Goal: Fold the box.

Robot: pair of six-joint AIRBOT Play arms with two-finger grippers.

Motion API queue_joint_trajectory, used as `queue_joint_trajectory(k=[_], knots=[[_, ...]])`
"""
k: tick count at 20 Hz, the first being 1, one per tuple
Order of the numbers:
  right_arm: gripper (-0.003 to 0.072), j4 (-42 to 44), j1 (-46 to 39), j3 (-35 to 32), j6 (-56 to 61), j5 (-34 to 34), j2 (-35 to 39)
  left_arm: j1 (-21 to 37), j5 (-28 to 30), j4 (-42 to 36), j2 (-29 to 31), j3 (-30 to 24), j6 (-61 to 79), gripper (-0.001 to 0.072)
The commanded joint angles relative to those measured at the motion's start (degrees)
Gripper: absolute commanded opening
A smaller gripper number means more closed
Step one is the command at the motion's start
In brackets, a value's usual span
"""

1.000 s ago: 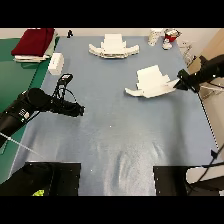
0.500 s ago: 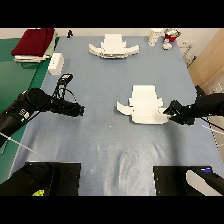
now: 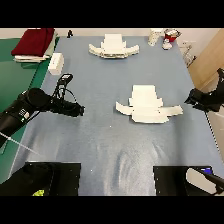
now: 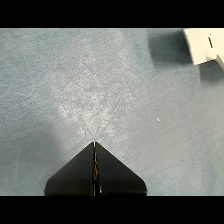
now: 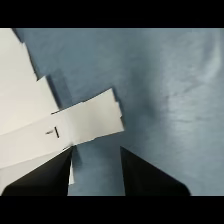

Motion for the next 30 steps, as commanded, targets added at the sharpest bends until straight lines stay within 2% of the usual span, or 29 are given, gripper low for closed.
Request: queue_joint_trajectory(k=[1, 4, 7, 11, 15, 17, 20, 22, 23, 24, 25, 26, 30], knots=[[0.0437, 4.4, -6.6, 8.3, -11.8, -7.1, -10.6, 0.0, 0.0, 0.0, 0.0, 0.0, 0.0, 0.0013], [0.0437, 15.7, -9.4, 9.6, -20.7, -9.2, -18.8, 0.0, 0.0, 0.0, 0.0, 0.0, 0.0, 0.0013], [0.0437, 17.4, -8.9, 9.7, -26.2, -9.4, -23.6, 0.0, 0.1, 0.0, 0.0, 0.0, 0.0, 0.0014], [0.0437, 18.3, -8.2, 9.7, -27.0, -9.9, -27.3, 0.0, 0.0, 0.0, 0.0, 0.0, 0.0, 0.0013], [0.0432, 19.1, -8.2, 9.7, -27.7, -14.5, -28.2, 0.0, 0.0, 0.0, 0.0, 0.0, 0.0, 0.0013], [0.0353, 20.8, -7.9, 9.7, -29.5, -15.1, -28.2, 0.0, 0.1, 0.0, 0.0, 0.0, 0.0, 0.0014], [0.0328, 22.1, -4.6, 9.7, -31.3, -14.8, -28.2, 0.0, 0.1, 0.0, 0.0, 0.0, 0.0, 0.0014], [0.0184, 22.1, -2.3, 9.7, -32.5, -14.2, -28.2, 0.0, 0.0, 0.0, 0.0, 0.0, 0.0, 0.0013], [0.0149, 22.1, -1.5, 9.7, -32.5, -14.1, -28.2, 0.0, 0.0, 0.0, 0.0, 0.0, 0.0, 0.0013], [0.0144, 22.1, -1.0, 9.7, -32.5, -14.2, -28.1, 0.0, 0.0, 0.0, 0.0, 0.0, 0.0, 0.0013], [0.0022, 22.3, -0.6, 9.7, -32.5, -14.8, -27.9, 0.0, -0.1, -0.1, 0.0, 0.0, 0.0, 0.0013], [-0.0001, 22.3, -0.3, 9.7, -32.5, -15.3, -27.7, 0.0, -0.2, -0.6, 0.0, 0.0, 0.0, 0.0014], [-0.0001, 24.7, 3.9, 8.0, -32.5, -14.1, -24.0, 0.1, -0.2, -2.1, 0.0, 0.9, 0.0, 0.0014]])
